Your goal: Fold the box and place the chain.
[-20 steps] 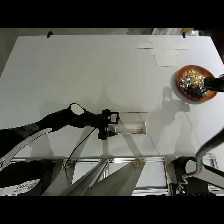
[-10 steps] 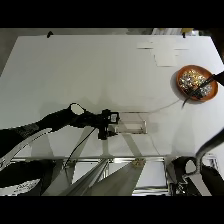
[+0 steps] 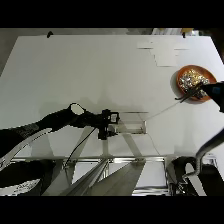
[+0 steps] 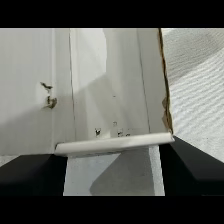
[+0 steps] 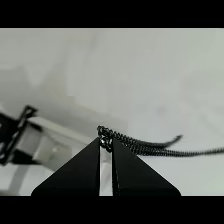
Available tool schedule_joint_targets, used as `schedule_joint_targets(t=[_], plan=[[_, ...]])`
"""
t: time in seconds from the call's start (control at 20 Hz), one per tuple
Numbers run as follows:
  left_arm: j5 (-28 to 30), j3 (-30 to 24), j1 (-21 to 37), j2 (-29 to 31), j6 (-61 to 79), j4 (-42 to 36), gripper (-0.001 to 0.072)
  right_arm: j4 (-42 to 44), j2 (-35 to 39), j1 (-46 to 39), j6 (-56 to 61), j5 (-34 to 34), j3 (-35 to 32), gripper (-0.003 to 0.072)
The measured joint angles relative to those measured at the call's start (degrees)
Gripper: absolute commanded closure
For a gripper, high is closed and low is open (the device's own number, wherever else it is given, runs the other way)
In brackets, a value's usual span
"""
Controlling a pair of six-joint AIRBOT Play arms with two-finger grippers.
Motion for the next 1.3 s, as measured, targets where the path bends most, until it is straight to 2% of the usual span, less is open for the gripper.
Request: schedule_joint_targets(t=[0.15,0.35,0.7,0.95,1.3], plan=[[0.0,0.0,0.0,0.0,0.0,0.0,0.0502,2.2,0.7,5.9,0.1,-0.2,-1.0,0.0666],[0.0,0.0,0.0,0.0,0.0,0.0,0.0502,3.3,1.0,12.9,0.2,-2.2,-6.3,0.0667],[0.0,0.0,0.0,0.0,0.0,0.0,0.0502,3.7,-0.1,26.5,0.2,-14.2,-20.5,0.0666],[0.0,0.0,0.0,0.0,0.0,0.0,0.0502,1.6,-4.5,34.3,0.0,-22.4,-26.6,0.0666],[0.0,0.0,0.0,0.0,0.0,0.0,0.0502,-1.3,-13.9,39.6,-0.4,-27.7,-29.2,0.0666]])
